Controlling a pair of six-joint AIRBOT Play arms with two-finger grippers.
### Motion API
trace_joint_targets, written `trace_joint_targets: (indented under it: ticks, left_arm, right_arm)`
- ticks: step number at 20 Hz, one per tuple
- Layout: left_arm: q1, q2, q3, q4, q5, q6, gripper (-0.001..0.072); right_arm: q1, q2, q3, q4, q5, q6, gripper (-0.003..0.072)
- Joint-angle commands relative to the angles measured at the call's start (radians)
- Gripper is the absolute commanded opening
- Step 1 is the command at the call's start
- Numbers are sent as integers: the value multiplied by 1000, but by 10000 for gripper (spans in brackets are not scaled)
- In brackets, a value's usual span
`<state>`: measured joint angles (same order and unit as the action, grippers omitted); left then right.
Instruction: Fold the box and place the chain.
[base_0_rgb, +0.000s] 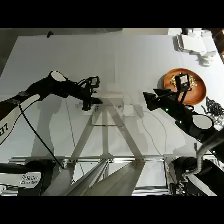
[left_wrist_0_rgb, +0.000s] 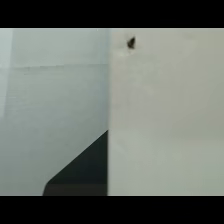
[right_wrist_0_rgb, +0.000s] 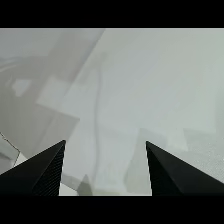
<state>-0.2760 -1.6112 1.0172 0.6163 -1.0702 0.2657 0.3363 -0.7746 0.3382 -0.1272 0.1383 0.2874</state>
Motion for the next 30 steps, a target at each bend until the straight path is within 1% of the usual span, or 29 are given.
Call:
trace_joint_targets:
  ticks: [1, 7, 11, 15, 22, 28, 30]
  left_arm:
    - [-1, -13, 1, 13, 16, 0, 5]
    - [-32, -21, 1, 2, 72, -3, 5]
    - [-43, -21, 1, -2, 71, -3, 5]
    - [-43, -22, 1, -71, 65, 22, 5]
    - [-43, -58, 0, -70, 64, 23, 5]
    - [-43, -58, 1, -65, 64, 23, 6]
    - [-43, -58, 1, -65, 64, 23, 6]
  right_arm:
    - [0, -1, 0, 0, 0, 0, 527]
    - [0, -1, 0, 0, 0, 0, 527]
    - [0, -1, 0, 0, 0, 0, 527]
    - [0, -1, 0, 0, 0, 0, 527]
    - [0, -1, 0, 0, 0, 0, 527]
    - [0, -1, 0, 0, 3, 0, 527]
    - [0, -1, 0, -14, 31, -1, 527]
